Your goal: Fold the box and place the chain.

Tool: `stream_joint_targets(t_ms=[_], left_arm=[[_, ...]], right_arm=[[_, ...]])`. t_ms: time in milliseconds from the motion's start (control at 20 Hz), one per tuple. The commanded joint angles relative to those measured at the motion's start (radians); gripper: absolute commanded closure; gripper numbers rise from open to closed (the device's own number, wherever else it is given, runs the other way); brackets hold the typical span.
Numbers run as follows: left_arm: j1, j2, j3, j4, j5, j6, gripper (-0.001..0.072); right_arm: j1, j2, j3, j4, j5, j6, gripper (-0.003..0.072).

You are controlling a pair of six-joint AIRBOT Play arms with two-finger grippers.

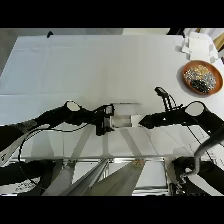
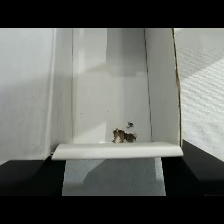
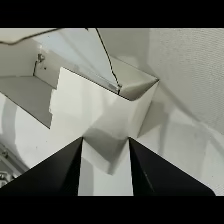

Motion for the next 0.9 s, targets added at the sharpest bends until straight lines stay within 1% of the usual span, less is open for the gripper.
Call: stream_joint_targets(t_ms=[0,100,200,450,850], left_arm=[[0.0,0.001,-0.001,0.0,0.0,0.0,0.0319],[0.0,0.001,-0.001,0.0,0.0,0.0,0.0319],[0.0,0.001,-0.001,0.0,0.0,0.0,0.0319],[0.0,0.001,-0.001,0.0,0.0,0.0,0.0319],[0.0,0.001,-0.001,0.0,0.0,0.0,0.0319]], right_arm=[[0.058,-0.007,0.02,-0.08,-0.062,0.113,0.0338],[0.098,-0.017,0.054,-0.167,-0.085,0.223,0.0273],[0.132,-0.037,0.085,-0.216,-0.088,0.285,0.0273],[0.256,-0.138,0.173,-0.368,-0.083,0.504,0.0274],[0.36,-0.228,0.26,-0.543,-0.029,0.734,0.0274]])
